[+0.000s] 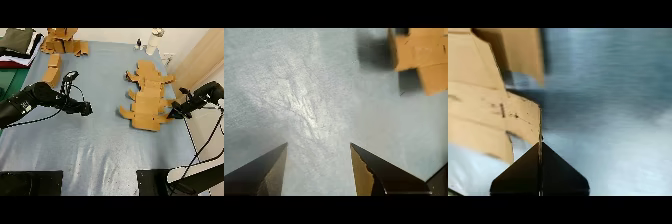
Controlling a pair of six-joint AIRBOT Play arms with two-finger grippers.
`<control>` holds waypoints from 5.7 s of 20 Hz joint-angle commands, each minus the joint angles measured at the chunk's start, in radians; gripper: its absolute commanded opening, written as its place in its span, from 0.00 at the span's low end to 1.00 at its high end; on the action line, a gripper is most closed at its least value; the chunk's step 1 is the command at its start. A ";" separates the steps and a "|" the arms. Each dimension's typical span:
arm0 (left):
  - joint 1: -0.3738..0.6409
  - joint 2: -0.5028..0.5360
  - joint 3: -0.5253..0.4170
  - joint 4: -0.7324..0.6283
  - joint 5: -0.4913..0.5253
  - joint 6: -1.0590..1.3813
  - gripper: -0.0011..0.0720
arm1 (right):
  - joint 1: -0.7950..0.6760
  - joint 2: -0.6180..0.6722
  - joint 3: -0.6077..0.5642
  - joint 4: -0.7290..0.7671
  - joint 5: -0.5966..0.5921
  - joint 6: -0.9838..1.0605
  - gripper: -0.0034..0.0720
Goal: Fold the box.
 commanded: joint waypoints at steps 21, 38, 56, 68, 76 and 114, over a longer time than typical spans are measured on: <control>0.243 0.000 0.000 -0.099 -0.332 -0.046 0.84 | 0.504 0.482 -0.618 0.132 0.449 0.114 0.35; 0.393 -0.100 -0.134 -0.236 -0.446 0.137 0.83 | 1.034 0.610 -0.788 0.340 0.823 -0.068 0.04; 0.356 -0.312 -0.184 -0.594 -0.401 0.545 0.44 | 1.086 0.610 -0.788 0.334 0.882 -0.068 0.05; 0.356 -0.320 -0.183 -0.620 -0.407 0.723 0.03 | 1.084 0.610 -0.788 0.318 0.886 -0.068 0.33; 0.285 -0.255 -0.082 -0.616 -0.420 0.977 0.03 | 0.836 0.681 -0.601 0.088 0.675 0.351 0.63; -0.155 -0.037 -0.349 -0.909 -0.003 1.761 0.03 | 0.806 0.768 -0.612 0.137 0.725 0.426 0.05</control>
